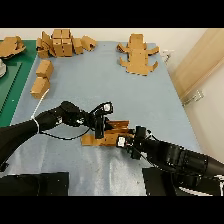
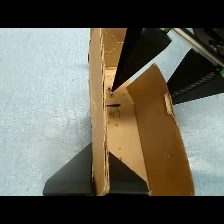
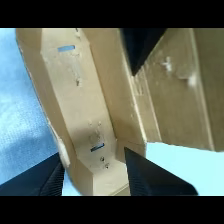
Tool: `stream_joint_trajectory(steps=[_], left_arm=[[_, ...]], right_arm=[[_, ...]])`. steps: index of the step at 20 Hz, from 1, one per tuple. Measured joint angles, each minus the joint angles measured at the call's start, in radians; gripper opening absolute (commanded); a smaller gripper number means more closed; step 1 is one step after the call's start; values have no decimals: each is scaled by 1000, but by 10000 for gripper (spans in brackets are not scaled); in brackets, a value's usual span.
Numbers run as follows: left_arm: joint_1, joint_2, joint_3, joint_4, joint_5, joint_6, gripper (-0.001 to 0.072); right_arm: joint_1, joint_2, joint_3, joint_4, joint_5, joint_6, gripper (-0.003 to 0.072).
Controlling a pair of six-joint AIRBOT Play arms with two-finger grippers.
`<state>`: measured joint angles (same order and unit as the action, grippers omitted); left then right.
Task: Fold the box.
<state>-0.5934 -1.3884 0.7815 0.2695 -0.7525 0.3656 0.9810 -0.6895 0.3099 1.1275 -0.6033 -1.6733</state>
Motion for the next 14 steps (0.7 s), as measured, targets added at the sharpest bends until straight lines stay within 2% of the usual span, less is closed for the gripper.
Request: stream_joint_trajectory(steps=[3,10,14], left_arm=[[0,0,0,0,0,0,13],[0,0,0,0,0,0,13],[0,0,0,0,0,0,13]], right_arm=[[-56,18,0,61,24,-80,581],[-269,62,0,477,61,-599,581],[-332,66,0,585,65,-735,581]])
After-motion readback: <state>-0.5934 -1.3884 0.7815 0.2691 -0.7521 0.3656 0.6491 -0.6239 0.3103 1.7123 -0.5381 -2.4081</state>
